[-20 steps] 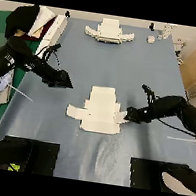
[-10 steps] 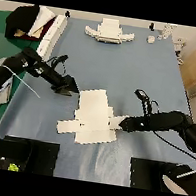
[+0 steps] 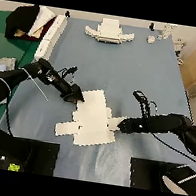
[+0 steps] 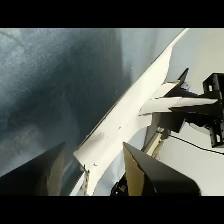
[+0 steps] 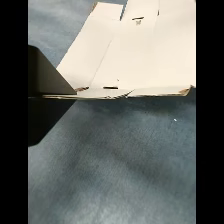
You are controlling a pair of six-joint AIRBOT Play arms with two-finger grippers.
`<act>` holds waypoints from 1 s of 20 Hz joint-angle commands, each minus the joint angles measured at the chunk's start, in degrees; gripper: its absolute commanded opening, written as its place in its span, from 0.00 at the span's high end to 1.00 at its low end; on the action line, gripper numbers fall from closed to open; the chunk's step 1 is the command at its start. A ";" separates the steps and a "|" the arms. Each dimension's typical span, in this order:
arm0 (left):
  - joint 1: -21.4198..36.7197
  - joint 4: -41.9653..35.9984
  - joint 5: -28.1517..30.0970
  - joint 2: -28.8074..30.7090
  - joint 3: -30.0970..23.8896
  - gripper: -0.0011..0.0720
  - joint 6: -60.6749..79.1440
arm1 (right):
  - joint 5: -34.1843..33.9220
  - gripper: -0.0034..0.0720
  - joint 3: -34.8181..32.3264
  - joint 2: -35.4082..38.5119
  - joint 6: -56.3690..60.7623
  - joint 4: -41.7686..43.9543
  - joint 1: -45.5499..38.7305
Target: Fold the box.
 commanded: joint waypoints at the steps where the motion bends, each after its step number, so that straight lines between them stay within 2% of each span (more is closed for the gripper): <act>1: -0.33 -4.28 -0.68 -2.43 0.00 0.26 6.03 | 0.13 0.95 -0.04 0.04 0.15 0.00 0.13; 7: -0.44 -5.57 -4.92 -4.48 0.02 0.26 12.22 | 0.13 0.95 -0.04 0.04 0.22 0.00 0.13; 8: -0.63 -5.68 -5.64 -4.50 0.02 0.36 13.53 | 0.13 0.95 -0.04 0.04 0.24 0.00 0.13; 9: -0.72 -5.84 -6.60 -4.50 0.02 0.63 15.39 | 0.13 0.95 -0.04 0.04 0.24 0.00 0.13; 10: -0.72 -6.19 -7.56 -4.50 0.02 0.75 17.27 | 0.13 0.95 -0.04 0.04 0.24 0.00 0.13; 20: -0.70 -6.64 -10.03 -4.50 0.02 0.75 18.97 | 0.39 0.95 -0.04 0.04 0.24 -0.02 0.13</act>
